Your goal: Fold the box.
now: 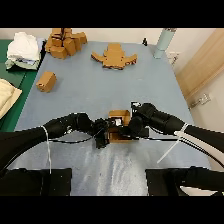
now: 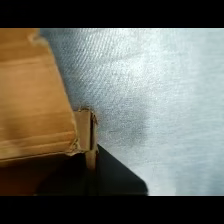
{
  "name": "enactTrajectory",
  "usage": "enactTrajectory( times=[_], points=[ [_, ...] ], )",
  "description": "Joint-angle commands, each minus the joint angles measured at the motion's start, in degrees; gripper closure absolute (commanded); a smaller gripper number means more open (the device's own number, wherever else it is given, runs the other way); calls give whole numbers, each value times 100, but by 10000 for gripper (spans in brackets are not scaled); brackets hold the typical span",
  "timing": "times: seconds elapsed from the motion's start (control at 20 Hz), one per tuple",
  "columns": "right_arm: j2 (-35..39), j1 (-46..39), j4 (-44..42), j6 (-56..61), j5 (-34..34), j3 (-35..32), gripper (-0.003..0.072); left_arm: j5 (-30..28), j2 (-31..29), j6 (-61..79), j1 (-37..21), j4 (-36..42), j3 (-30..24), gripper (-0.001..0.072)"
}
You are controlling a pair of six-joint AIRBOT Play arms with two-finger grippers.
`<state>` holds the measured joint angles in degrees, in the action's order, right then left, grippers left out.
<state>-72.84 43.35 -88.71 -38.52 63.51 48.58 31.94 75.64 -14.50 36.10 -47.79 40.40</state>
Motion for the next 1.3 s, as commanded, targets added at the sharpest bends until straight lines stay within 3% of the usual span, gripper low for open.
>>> enactTrajectory(
  times=[0.0,0.3,0.5,1.25],
  points=[
    [0,0,33,-68,-39,4,373,-2,2,9,0,-2,2,331],
    [116,0,-120,-269,48,315,363,-2,2,9,0,-2,2,331],
    [186,-4,-116,-267,468,529,363,-2,2,7,0,-2,2,331],
    [197,-2,-138,-376,881,636,363,-2,2,7,0,-2,2,331]
  ],
)
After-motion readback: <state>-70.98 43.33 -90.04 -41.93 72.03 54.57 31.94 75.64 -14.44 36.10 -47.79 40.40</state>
